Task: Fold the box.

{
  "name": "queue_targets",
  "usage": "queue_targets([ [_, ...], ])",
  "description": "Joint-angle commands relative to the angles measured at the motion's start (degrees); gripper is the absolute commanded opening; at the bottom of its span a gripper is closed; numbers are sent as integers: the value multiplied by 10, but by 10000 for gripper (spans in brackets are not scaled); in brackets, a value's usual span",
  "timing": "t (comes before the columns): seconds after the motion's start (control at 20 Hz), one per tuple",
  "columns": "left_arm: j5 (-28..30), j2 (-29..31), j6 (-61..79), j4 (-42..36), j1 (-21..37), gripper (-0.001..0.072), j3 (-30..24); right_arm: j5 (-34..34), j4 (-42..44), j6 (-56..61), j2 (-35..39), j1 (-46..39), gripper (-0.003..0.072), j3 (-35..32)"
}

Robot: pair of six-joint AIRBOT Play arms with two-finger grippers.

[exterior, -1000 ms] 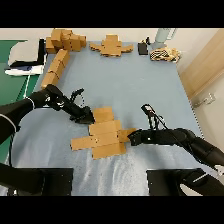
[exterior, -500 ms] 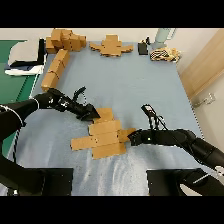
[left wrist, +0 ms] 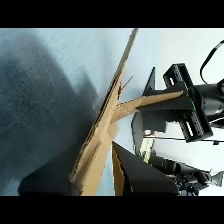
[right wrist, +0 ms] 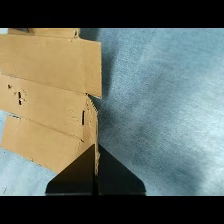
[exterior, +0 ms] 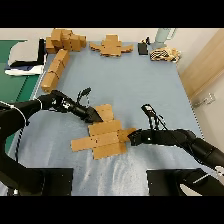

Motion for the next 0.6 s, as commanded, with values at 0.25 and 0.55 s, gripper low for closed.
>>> queue_targets([
  [0.25,8,-1,31,6,1,108,18,0,0,0,-1,1,2,0],
  [0.55,6,-1,29,6,0,224,27,0,0,0,-1,1,2,0],
])
